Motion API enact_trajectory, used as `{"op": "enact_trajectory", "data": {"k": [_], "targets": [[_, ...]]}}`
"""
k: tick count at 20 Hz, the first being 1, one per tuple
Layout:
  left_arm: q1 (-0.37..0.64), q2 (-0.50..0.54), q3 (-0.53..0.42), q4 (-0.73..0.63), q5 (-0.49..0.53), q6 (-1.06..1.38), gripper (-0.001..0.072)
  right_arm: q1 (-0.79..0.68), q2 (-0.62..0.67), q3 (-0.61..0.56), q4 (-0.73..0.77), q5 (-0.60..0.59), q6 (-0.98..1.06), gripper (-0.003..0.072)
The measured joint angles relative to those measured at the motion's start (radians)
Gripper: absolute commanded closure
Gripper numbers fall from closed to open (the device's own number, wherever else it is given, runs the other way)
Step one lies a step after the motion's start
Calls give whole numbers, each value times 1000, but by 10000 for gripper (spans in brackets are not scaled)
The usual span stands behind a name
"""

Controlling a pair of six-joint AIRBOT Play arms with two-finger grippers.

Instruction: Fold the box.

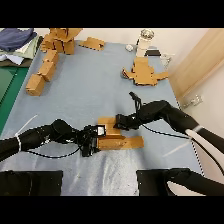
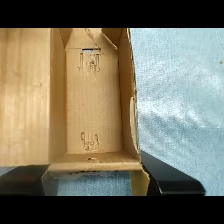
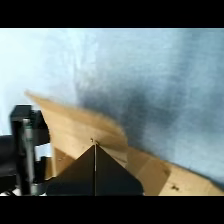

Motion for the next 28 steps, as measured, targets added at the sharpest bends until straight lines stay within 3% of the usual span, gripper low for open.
{"op": "enact_trajectory", "data": {"k": [5,12,17,21,22,23,24,25,28], "targets": [[0,0,0,0,0,0,349,-11,-132,19,-1,-1,-144,684],[0,0,0,0,0,0,349,-14,-153,26,-16,0,-219,685],[0,0,0,0,0,0,349,-15,19,45,-144,-47,-214,685],[0,0,0,0,0,0,349,-1,249,3,-293,-192,-208,679],[0,0,0,0,0,0,349,14,309,-30,-308,-234,-244,557],[0,0,0,0,0,0,349,32,359,-68,-317,-262,-285,316],[0,0,0,0,0,0,349,53,404,-113,-330,-279,-330,157],[0,0,0,0,0,0,349,71,436,-153,-346,-280,-372,98],[1,0,0,0,0,0,349,113,474,-244,-418,-173,-487,98]]}}
